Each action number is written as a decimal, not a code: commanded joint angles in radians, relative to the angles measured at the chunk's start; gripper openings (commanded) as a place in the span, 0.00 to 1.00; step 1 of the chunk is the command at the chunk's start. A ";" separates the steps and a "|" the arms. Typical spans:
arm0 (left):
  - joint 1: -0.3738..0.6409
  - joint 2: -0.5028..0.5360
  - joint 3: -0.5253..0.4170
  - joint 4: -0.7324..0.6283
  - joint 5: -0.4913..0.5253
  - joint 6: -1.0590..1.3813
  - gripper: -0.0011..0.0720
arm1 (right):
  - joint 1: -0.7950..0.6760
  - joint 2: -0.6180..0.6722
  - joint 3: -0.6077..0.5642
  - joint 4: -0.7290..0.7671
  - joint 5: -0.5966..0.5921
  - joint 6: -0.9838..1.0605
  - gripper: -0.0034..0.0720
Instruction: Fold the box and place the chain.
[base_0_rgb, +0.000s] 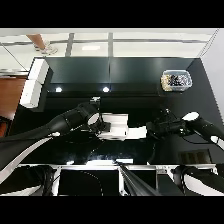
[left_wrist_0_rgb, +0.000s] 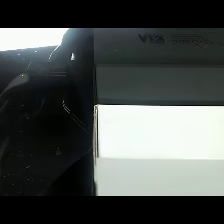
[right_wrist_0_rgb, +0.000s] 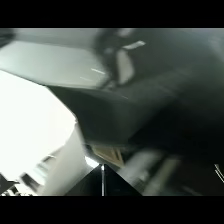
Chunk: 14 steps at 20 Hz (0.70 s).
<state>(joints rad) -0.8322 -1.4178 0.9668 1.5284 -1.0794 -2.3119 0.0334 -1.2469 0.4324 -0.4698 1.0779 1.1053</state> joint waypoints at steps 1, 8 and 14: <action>0.001 0.000 0.000 0.000 0.001 0.000 0.06 | 0.017 -0.022 0.028 0.107 0.031 -0.134 0.07; 0.001 0.000 0.000 0.000 0.001 0.000 0.06 | 0.055 -0.022 0.116 0.121 0.129 -0.159 0.84; 0.001 0.000 0.000 0.000 0.001 0.000 0.06 | 0.273 -0.021 0.197 0.010 -0.089 0.031 0.83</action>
